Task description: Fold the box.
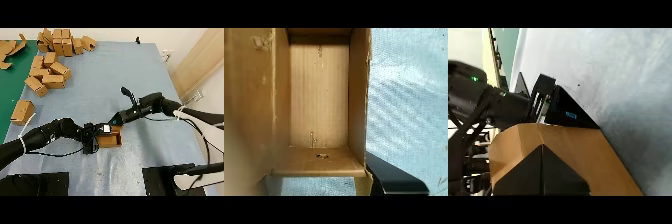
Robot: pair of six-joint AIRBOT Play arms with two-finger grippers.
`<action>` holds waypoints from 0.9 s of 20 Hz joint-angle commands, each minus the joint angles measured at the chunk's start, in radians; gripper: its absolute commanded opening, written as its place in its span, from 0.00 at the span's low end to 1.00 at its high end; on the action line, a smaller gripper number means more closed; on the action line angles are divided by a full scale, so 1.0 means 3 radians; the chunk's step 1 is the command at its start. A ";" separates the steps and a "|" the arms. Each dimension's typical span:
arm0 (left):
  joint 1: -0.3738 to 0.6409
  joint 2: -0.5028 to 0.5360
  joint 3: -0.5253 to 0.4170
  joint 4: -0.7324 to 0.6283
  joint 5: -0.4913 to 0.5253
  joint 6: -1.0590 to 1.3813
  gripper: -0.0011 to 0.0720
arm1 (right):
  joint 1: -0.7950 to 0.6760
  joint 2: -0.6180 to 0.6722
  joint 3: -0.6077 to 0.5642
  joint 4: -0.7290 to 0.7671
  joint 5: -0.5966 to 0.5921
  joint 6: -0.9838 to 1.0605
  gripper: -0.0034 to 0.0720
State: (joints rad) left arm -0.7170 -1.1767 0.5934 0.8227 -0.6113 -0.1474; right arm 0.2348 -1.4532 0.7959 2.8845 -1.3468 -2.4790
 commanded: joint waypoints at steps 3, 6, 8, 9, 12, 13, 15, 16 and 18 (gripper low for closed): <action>-0.0001 0.0001 -0.0001 0.0000 0.0003 0.0001 0.59 | 0.0202 0.0858 -0.0940 0.0027 0.0856 -0.0679 0.05; -0.0001 0.0001 -0.0001 0.0000 0.0003 0.0001 0.59 | 0.0552 0.1527 -0.1261 -0.0256 0.1759 -0.0927 0.05; -0.0001 0.0001 -0.0001 0.0000 0.0000 0.0001 0.59 | 0.0820 0.1795 -0.1261 -0.0558 0.2149 -0.0928 0.05; -0.0001 0.0001 -0.0001 0.0000 0.0001 0.0001 0.59 | 0.0950 0.1888 -0.1261 -0.0684 0.2282 -0.0927 0.05; -0.0001 0.0001 -0.0001 0.0000 0.0000 0.0001 0.59 | 0.1363 0.2153 -0.1274 -0.1199 0.2482 -0.0894 0.05; -0.0001 0.0001 -0.0001 0.0000 0.0000 0.0001 0.59 | 0.1499 0.2241 -0.1282 -0.1434 0.2581 -0.0890 0.05; -0.0001 0.0001 -0.0001 0.0000 0.0001 0.0001 0.59 | 0.1671 0.2340 -0.1280 -0.1850 0.2747 -0.0833 0.10; -0.0001 0.0001 -0.0001 0.0000 0.0001 0.0001 0.59 | 0.1700 0.2342 -0.1274 -0.1933 0.2781 -0.0837 0.25; -0.0001 0.0001 -0.0001 0.0000 0.0001 0.0001 0.59 | 0.1696 0.2332 -0.1265 -0.2042 0.2785 -0.0841 0.36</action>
